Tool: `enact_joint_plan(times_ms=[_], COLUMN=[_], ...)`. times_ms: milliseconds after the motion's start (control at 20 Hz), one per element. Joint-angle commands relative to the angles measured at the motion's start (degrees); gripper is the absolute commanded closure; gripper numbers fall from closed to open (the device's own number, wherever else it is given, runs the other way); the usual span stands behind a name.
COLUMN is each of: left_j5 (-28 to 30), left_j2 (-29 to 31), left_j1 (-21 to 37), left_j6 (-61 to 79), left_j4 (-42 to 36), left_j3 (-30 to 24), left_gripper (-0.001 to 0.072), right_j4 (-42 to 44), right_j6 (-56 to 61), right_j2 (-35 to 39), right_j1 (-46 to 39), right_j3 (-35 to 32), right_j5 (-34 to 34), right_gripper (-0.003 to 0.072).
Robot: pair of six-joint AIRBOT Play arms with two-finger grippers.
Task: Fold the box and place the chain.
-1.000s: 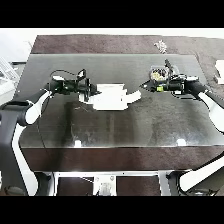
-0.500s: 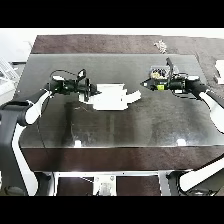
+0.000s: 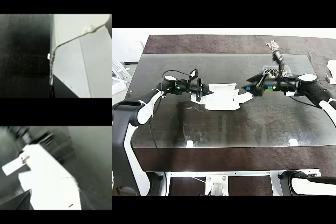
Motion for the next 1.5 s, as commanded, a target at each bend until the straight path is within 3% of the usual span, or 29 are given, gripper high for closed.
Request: enact_joint_plan(times_ms=[0,100,600,1000,1300,1450], left_j5=[0.02,0.00,0.00,0.00,0.00,0.00], left_j2=[0.04,0.02,0.04,0.02,0.04,0.04], left_j1=[0.02,0.02,0.02,0.02,0.02,0.02], left_j6=[0.00,0.00,0.00,0.00,0.00,0.00], left_j4=[-0.07,-0.07,-0.07,-0.07,-0.07,-0.07], left_j3=[0.04,0.04,0.04,0.04,0.04,0.04], left_gripper=[0.0688,0.0688,0.0688,0.0688,0.0688,0.0688], right_j4=[-14.19,-21.05,-21.99,-22.12,-21.90,-18.29], right_j6=[-12.55,-12.52,-14.60,-15.96,-16.02,-19.65], right_j2=[2.95,2.95,-2.73,-5.44,-7.30,-7.30], right_j1=[6.38,8.26,11.06,15.17,15.06,14.19], right_j3=[-3.52,-3.61,-3.80,-3.80,-3.67,-3.67], right_j5=[-6.47,-8.26,-9.11,-13.49,-20.90,-21.27], right_gripper=[0.0004,0.0004,0.0004,0.0004,0.0004,0.0004])
